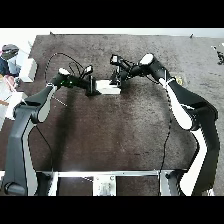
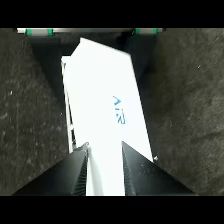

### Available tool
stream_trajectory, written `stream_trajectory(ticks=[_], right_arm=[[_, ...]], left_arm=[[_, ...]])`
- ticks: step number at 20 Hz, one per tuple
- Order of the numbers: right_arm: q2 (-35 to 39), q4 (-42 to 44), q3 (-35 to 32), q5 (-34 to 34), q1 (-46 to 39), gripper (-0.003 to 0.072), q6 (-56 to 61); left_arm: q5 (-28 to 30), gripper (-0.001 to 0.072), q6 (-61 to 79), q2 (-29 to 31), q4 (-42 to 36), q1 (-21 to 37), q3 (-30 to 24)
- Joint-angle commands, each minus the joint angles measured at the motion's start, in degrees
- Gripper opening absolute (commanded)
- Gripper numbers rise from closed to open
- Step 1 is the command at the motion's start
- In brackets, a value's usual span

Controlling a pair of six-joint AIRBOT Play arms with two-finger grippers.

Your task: Fold the box and place the chain.

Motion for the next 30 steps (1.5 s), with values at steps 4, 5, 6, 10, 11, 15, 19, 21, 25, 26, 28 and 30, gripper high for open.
stream_trajectory(ticks=[4,5,6,10,11,15,19,21,25,26,28,30], right_arm=[[0.0,-0.7,-1.0,3.3,0.1,0.0221,1.4],[0.0,-0.7,-1.7,3.5,0.1,0.0221,1.3],[0.0,-0.7,-2.4,3.5,0.1,0.0221,1.3],[0.0,-0.8,-2.9,3.6,0.1,0.0223,1.4],[0.0,-0.8,-2.9,3.9,0.1,0.0224,1.3],[1.2,5.5,-2.9,4.0,-0.8,0.0224,1.3],[1.8,19.0,-2.9,4.4,-2.8,0.0208,1.4],[1.1,19.3,-2.9,4.2,-2.8,0.0010,3.6],[-2.8,15.5,-2.9,4.4,-2.8,0.0010,10.1],[-3.8,14.3,-2.9,4.6,-2.8,0.0010,11.2],[-5.4,11.7,-2.9,6.8,-2.8,0.0010,12.2],[-5.9,8.8,-3.0,8.5,-2.8,0.0010,12.7]], left_arm=[[0.0,0.0481,-0.1,0.0,0.0,0.0,0.0],[0.0,0.0481,-0.1,0.0,0.0,0.0,0.0],[0.0,0.0481,-0.1,0.0,0.0,0.0,0.0],[0.0,0.0481,-0.1,0.0,0.0,0.0,0.0],[0.0,0.0482,-0.1,0.0,0.0,0.0,0.0],[0.0,0.0481,-0.1,0.0,0.0,0.0,0.0],[0.0,0.0481,-0.1,0.0,0.0,0.0,0.0],[0.0,0.0481,-0.1,0.0,0.0,0.0,0.0],[0.0,0.0481,-0.1,0.0,0.0,0.0,0.0],[0.0,0.0481,-0.1,0.0,0.0,0.0,0.0],[0.0,0.0482,0.0,0.0,0.0,0.0,0.0],[0.0,0.0481,-0.1,0.0,0.0,0.0,0.0]])
